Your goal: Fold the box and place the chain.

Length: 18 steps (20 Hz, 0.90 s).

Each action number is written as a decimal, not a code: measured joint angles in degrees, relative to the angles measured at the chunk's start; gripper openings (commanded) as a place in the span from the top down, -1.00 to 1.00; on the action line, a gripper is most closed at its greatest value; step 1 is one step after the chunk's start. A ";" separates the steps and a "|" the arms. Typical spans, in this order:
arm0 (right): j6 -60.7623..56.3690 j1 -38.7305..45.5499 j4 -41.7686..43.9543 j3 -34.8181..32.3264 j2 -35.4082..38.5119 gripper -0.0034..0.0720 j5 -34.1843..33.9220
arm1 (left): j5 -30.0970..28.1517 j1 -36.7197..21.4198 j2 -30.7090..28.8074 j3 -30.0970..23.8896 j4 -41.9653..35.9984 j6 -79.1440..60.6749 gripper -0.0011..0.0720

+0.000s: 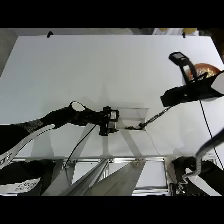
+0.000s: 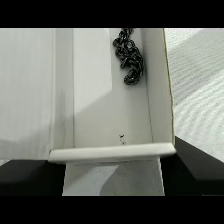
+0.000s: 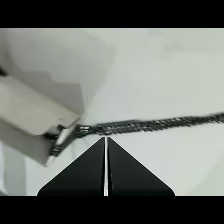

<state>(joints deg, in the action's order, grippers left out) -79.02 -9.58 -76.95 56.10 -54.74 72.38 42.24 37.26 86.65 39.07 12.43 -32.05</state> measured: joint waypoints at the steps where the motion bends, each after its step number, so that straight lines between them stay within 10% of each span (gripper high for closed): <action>1: -0.28 1.95 -0.61 0.07 -1.16 0.86 -0.22 | 0.00 0.00 0.00 0.00 0.00 0.00 0.92; 11: -1.81 6.67 0.79 -10.21 -12.26 0.17 -8.57 | 0.00 0.00 0.00 0.00 0.02 0.00 0.92; 18: -1.99 2.75 1.57 -14.43 -14.21 0.17 -14.23 | 0.00 -0.02 0.00 0.00 0.00 0.00 0.92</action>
<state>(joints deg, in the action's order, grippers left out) -81.01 -6.83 -75.37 41.67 -68.95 58.15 42.24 37.23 86.65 39.07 12.43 -32.05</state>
